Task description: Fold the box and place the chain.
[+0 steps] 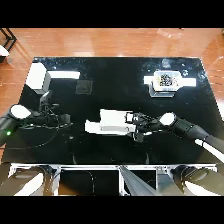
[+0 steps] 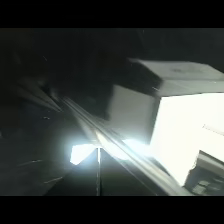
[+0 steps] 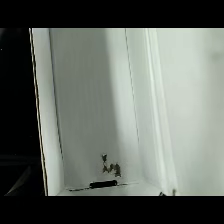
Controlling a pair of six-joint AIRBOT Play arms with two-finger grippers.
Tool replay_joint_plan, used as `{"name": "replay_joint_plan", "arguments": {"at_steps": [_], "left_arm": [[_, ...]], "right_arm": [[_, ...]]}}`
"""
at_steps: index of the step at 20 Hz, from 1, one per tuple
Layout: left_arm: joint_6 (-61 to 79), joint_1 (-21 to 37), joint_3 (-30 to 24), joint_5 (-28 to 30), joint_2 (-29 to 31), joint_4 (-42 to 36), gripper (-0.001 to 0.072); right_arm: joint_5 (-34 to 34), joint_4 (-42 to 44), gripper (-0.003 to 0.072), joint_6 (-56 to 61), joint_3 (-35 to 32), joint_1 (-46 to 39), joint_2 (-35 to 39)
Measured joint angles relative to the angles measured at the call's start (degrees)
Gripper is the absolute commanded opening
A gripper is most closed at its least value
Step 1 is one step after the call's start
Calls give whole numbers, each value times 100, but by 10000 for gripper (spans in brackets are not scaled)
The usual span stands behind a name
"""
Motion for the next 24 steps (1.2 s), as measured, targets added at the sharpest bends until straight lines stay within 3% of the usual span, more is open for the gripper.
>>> {"name": "replay_joint_plan", "arguments": {"at_steps": [4,9,22,23,24], "left_arm": [[199,-295,-9,31,-640,-782,18],[280,-745,57,140,-1176,-1095,18],[1038,-1051,136,188,-1456,-1832,22],[1064,-1082,153,164,-1462,-1849,48],[1104,-1106,177,151,-1462,-1856,196]], "right_arm": [[0,-2,235,0,0,0,2],[0,-2,235,0,0,0,0],[0,0,235,0,0,0,0],[-2,0,235,-2,0,0,0],[0,0,235,-2,0,0,0]]}}
